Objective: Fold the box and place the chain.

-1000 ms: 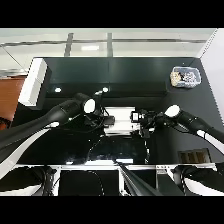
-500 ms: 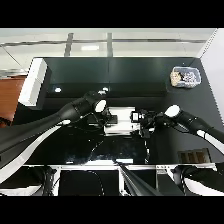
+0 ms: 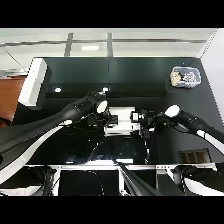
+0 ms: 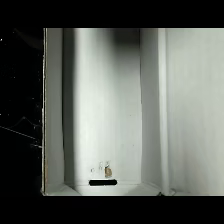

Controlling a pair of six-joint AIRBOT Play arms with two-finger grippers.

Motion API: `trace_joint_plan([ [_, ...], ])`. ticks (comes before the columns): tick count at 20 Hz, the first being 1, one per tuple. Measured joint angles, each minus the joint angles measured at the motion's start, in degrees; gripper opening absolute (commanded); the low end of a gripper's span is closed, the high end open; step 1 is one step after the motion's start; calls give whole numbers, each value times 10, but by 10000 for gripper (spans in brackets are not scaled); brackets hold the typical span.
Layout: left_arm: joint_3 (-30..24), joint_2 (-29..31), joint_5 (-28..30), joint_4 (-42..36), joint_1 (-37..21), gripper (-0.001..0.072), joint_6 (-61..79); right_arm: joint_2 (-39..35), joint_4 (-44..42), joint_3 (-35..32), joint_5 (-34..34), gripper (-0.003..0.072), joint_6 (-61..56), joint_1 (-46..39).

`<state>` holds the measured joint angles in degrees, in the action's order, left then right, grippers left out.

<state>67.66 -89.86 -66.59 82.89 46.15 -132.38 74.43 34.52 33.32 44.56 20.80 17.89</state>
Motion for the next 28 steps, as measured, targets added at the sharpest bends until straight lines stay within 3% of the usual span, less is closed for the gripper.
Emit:
trace_joint_plan([
  [1,0,-1,-2,1,1,392,-2,0,0,0,0,66,0,0],
  [3,0,-2,-4,8,1,264,-13,0,0,0,0,66,0,0],
  [16,0,-6,15,19,9,263,-30,0,0,0,0,66,0,0],
  [18,0,-7,17,19,10,152,-30,0,0,0,0,66,0,0],
  [19,0,-7,18,20,11,151,-30,0,0,0,0,66,0,0],
  [21,0,-8,18,22,12,24,-30,0,0,0,0,66,0,0],
  [26,0,-8,18,22,14,25,-31,0,0,0,1,67,0,0],
  [27,0,-8,19,22,14,25,-31,0,0,0,1,100,0,0],
  [28,0,-8,19,22,13,25,-31,0,0,0,1,444,0,0],
])
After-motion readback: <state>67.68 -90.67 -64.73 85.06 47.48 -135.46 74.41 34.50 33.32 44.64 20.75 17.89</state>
